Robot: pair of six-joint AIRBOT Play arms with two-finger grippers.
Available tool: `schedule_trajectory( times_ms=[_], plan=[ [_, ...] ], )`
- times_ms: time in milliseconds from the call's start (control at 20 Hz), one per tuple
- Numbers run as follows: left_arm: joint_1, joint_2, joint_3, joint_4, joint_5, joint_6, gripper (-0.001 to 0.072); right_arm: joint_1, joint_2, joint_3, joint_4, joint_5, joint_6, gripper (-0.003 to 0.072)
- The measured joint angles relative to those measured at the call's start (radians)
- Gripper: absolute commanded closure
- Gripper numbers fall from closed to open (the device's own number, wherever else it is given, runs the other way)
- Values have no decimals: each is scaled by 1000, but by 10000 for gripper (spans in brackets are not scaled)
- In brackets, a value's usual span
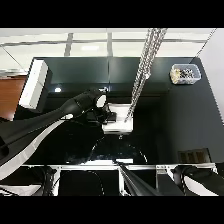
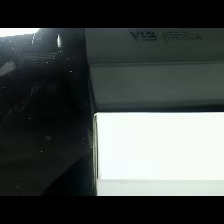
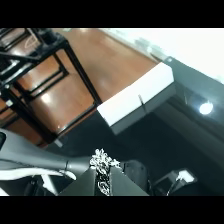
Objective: Fold the box and place the chain.
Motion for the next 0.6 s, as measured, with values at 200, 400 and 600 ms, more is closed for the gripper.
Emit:
schedule_trajectory(
  times_ms=[200,400,600],
  plan=[
    [0,0,0,0,0,0,684,66,0,-126,-24,12,-4,677],
    [0,0,0,0,0,0,684,129,-1,-235,-141,19,-7,677],
    [0,0,0,0,0,0,684,148,0,-279,-225,49,-3,676]
  ],
)
